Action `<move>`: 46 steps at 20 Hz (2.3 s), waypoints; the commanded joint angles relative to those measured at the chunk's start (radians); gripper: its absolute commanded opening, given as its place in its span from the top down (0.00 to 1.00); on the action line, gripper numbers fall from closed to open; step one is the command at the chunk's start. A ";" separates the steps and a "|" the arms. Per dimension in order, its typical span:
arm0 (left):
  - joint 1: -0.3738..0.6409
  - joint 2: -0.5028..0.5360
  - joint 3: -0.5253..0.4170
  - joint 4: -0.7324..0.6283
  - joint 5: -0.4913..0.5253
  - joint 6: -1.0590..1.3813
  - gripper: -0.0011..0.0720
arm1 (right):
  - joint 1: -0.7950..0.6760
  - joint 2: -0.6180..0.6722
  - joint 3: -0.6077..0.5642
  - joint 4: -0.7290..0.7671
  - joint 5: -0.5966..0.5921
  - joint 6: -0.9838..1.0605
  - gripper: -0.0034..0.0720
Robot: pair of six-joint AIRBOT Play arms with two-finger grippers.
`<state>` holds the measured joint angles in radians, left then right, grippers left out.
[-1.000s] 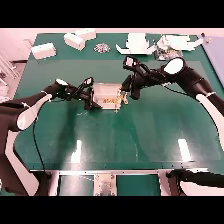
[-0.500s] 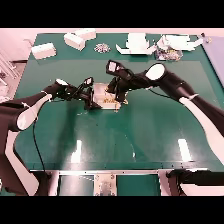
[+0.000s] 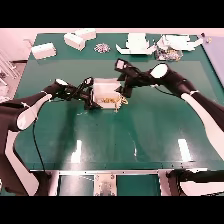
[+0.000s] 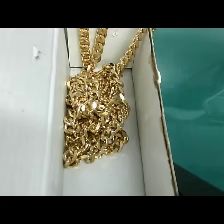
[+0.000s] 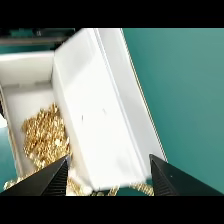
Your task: Fold the box and place the chain.
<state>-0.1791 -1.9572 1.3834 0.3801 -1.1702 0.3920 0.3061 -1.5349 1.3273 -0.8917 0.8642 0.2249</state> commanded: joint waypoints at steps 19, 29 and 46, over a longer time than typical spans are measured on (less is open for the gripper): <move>-0.001 0.001 0.000 0.001 0.000 0.001 0.12 | -0.059 -0.296 0.080 -0.002 0.120 -0.342 0.11; -0.001 0.001 0.000 0.001 -0.001 0.001 0.12 | -0.068 -0.325 0.085 -0.182 0.121 -0.220 0.54; -0.001 0.001 0.000 0.001 0.000 0.001 0.12 | -0.077 -0.140 0.091 -0.099 0.135 0.004 0.95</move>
<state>-0.1806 -1.9572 1.3834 0.3805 -1.1713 0.3927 0.2256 -1.7428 1.4162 -1.0714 0.9871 0.1780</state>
